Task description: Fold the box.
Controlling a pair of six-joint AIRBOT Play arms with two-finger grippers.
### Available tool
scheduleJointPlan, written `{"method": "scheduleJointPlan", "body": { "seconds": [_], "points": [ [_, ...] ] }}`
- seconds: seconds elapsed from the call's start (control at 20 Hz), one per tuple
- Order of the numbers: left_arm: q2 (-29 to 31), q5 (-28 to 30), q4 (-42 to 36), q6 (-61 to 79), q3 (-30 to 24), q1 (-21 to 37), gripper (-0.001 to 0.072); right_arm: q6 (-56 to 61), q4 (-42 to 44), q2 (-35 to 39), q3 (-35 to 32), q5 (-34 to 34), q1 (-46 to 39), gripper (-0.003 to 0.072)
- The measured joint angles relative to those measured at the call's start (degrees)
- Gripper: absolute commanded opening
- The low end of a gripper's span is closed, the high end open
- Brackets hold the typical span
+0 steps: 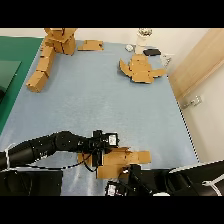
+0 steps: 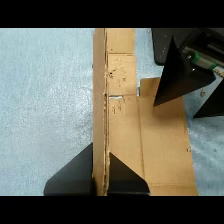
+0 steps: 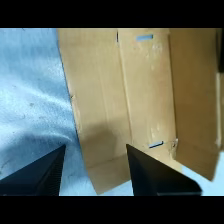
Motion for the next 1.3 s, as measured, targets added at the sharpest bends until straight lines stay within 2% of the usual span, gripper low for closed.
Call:
{"method": "scheduleJointPlan", "body": {
  "seconds": [0.45,0.8,0.85,0.9,1.1,1.3],
  "points": [
    [0.0,0.0,0.0,0.0,0.0,0.0,0.0014,1.8,-5.7,-0.1,2.7,-6.6,0.0,0.0571],
    [0.0,0.0,0.0,0.0,0.0,0.0,0.0014,7.8,-6.6,0.6,3.1,-8.0,0.0,0.0574],
    [0.0,0.0,0.0,0.0,0.0,0.0,0.0014,8.5,-6.7,0.6,3.2,-8.6,0.0,0.0587],
    [0.0,0.0,0.0,0.0,0.0,0.0,0.0013,9.2,-6.7,0.7,3.2,-8.9,0.0,0.0714],
    [0.0,0.0,0.0,0.0,0.0,0.0,0.0014,10.1,-6.2,3.0,3.1,-10.3,-0.1,0.0715],
    [0.0,0.0,0.0,0.0,0.0,0.0,0.0013,8.3,-5.8,9.1,2.1,-11.3,-0.8,0.0714]
  ]
}}
